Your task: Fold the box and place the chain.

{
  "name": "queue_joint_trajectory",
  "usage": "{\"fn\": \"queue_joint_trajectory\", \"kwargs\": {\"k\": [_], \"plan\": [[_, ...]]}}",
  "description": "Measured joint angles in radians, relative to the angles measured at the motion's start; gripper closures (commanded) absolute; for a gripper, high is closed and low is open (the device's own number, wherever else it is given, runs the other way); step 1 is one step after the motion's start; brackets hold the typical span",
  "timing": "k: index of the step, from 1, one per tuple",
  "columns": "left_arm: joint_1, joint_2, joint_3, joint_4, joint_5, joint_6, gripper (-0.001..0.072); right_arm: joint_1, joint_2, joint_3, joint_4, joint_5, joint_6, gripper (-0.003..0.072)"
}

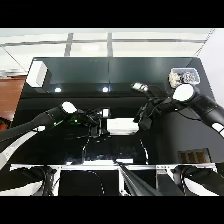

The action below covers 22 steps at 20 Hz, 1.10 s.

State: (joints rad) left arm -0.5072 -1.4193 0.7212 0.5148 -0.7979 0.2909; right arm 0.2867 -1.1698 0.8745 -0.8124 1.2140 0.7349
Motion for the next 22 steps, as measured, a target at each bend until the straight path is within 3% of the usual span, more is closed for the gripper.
{"fn": "queue_joint_trajectory", "kwargs": {"k": [4,9,14,22], "plan": [[0.000,0.000,0.000,0.000,0.000,0.000,0.0191,-0.083,0.008,-0.099,0.242,0.031,0.108,0.0674],[0.000,0.000,0.000,0.000,0.000,0.000,0.0191,-0.081,-0.025,-0.202,0.414,-0.100,0.148,0.0672],[0.000,0.000,0.000,0.000,0.000,-0.001,0.0191,-0.064,-0.096,-0.225,0.440,-0.163,0.183,0.0672],[0.000,0.000,0.000,0.000,0.001,0.000,0.0191,-0.060,-0.123,-0.230,0.357,-0.195,0.234,0.0669]]}}
